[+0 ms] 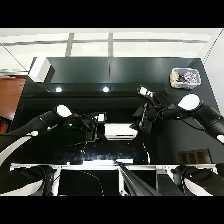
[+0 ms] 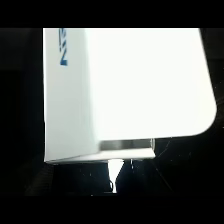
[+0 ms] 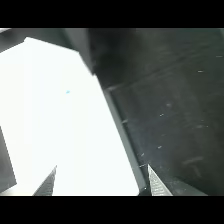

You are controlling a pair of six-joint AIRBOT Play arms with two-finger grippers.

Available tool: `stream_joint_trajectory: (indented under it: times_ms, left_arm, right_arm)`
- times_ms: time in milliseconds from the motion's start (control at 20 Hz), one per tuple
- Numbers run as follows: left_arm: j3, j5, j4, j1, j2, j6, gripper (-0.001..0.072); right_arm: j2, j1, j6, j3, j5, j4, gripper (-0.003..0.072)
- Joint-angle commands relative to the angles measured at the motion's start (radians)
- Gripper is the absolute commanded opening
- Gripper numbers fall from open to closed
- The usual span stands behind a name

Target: Fold the box and place the chain.

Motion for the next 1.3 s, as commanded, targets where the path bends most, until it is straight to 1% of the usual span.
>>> stream_joint_trajectory:
  times_ms: [0, 150, 350, 450, 500, 550, 600, 700, 750, 1250]
  left_arm:
    - [0.000, 0.000, 0.000, 0.000, -0.001, 0.000, 0.0404]
    - [0.000, 0.000, 0.000, 0.000, -0.001, 0.000, 0.0405]
    - [0.000, 0.000, 0.000, 0.000, -0.001, 0.000, 0.0404]
    - [0.000, 0.000, 0.000, 0.000, -0.001, 0.000, 0.0405]
    - [0.000, 0.000, 0.000, 0.000, -0.001, 0.000, 0.0404]
    - [0.000, 0.000, 0.000, 0.000, -0.001, 0.000, 0.0404]
    - [0.000, 0.000, -0.001, 0.000, -0.001, 0.000, 0.0404]
    - [0.000, 0.000, -0.001, 0.000, -0.001, 0.000, 0.0405]
    - [0.000, 0.000, -0.001, 0.000, -0.001, 0.000, 0.0404]
    - [0.000, 0.000, -0.001, 0.000, -0.001, 0.000, 0.0405]
  right_arm:
    - [-0.002, 0.047, -0.050, 0.001, 0.027, -0.074, 0.0701]
    - [-0.002, 0.071, -0.050, 0.001, 0.001, -0.085, 0.0701]
    - [-0.002, 0.072, -0.050, 0.001, 0.002, -0.085, 0.0699]
    - [-0.002, 0.077, -0.049, 0.001, 0.001, -0.087, 0.0524]
    - [-0.002, 0.083, -0.046, 0.000, 0.001, -0.089, 0.0525]
    - [-0.002, 0.086, -0.045, 0.001, 0.001, -0.090, 0.0388]
    - [-0.002, 0.089, -0.040, 0.000, 0.002, -0.095, 0.0283]
    - [-0.002, 0.098, -0.033, 0.000, 0.002, -0.105, 0.0279]
    - [-0.002, 0.103, -0.028, 0.000, 0.002, -0.109, 0.0227]
    - [-0.003, 0.122, 0.014, 0.000, 0.002, -0.155, 0.0227]
